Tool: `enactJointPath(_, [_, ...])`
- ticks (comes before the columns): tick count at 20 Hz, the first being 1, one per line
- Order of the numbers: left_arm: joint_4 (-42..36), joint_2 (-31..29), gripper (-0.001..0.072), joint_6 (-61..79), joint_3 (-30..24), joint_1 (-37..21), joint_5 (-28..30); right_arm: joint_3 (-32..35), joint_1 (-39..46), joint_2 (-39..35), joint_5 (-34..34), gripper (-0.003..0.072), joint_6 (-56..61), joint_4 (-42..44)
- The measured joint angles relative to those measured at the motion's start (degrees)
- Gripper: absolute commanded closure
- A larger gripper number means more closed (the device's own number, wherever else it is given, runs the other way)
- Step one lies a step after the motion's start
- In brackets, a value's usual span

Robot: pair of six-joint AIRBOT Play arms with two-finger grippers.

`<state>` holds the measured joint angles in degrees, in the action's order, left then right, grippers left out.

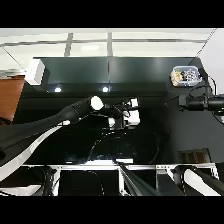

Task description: Fold the box and place the chain.

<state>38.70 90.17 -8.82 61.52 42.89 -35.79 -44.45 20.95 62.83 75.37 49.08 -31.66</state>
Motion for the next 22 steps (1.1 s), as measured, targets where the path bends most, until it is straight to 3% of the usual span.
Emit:
enactJointPath(4, [7.13,-4.09,0.0510,-13.07,0.00,-3.34,-1.36,-0.02,0.00,0.00,0.15,0.0676,0.26,0.00])
enactJointPath(7, [19.96,-8.83,0.0508,-31.58,0.00,-9.46,-5.90,-0.02,0.00,0.00,0.37,0.0676,0.42,0.00])
enactJointPath(12, [39.15,-16.35,0.0508,-55.76,-2.51,-27.82,-18.14,0.00,0.00,0.00,0.39,0.0676,0.42,-0.02])
enactJointPath(15, [41.70,-18.91,0.0507,-61.02,-5.29,-43.95,-21.68,-0.02,0.00,0.00,0.35,0.0676,0.42,-0.02])
enactJointPath(18, [38.91,-19.34,0.0508,-61.40,-6.45,-57.70,-23.17,-0.02,0.00,0.00,-0.02,0.0676,1.01,0.00])
enactJointPath(22, [37.20,-17.97,0.0508,-57.37,-6.25,-67.19,-17.75,0.00,0.00,0.00,-0.63,0.0676,3.21,0.00])
